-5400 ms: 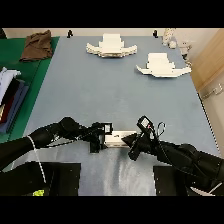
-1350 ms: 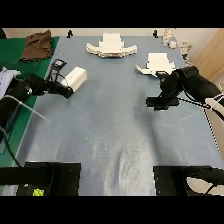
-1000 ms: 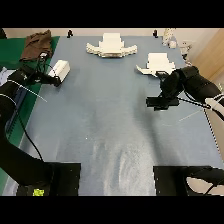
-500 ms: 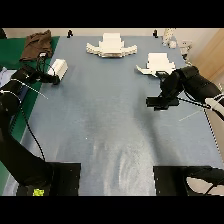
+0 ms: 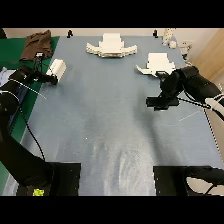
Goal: Fold the box.
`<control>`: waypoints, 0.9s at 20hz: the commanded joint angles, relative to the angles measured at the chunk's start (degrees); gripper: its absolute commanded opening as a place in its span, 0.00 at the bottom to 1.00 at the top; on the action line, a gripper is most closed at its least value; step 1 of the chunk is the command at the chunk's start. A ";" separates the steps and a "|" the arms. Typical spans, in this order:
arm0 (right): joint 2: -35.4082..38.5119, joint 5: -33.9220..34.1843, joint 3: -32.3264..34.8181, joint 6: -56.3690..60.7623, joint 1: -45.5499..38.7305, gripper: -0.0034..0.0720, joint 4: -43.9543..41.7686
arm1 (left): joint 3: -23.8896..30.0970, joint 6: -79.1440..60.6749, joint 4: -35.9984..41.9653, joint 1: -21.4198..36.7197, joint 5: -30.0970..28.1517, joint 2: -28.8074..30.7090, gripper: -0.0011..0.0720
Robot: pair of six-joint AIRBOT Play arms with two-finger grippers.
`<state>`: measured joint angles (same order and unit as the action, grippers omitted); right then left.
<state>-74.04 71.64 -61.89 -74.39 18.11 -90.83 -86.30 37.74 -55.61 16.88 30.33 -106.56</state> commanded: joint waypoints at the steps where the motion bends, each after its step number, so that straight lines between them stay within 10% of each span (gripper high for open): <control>1: -0.04 -0.02 -0.04 0.00 -0.04 0.07 0.00 | -0.13 0.42 0.00 0.70 2.51 0.37 0.96; 11: -0.04 -0.02 -0.04 0.00 -0.04 0.07 0.00 | -0.24 7.02 -9.40 1.99 30.99 16.94 0.96; 18: -0.04 -0.02 -0.04 0.00 -0.04 0.07 0.00 | 0.22 13.27 13.46 -0.98 64.19 23.32 0.96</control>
<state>-74.04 71.64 -61.89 -74.41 18.11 -90.83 -86.37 49.19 -51.94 17.41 77.73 -84.95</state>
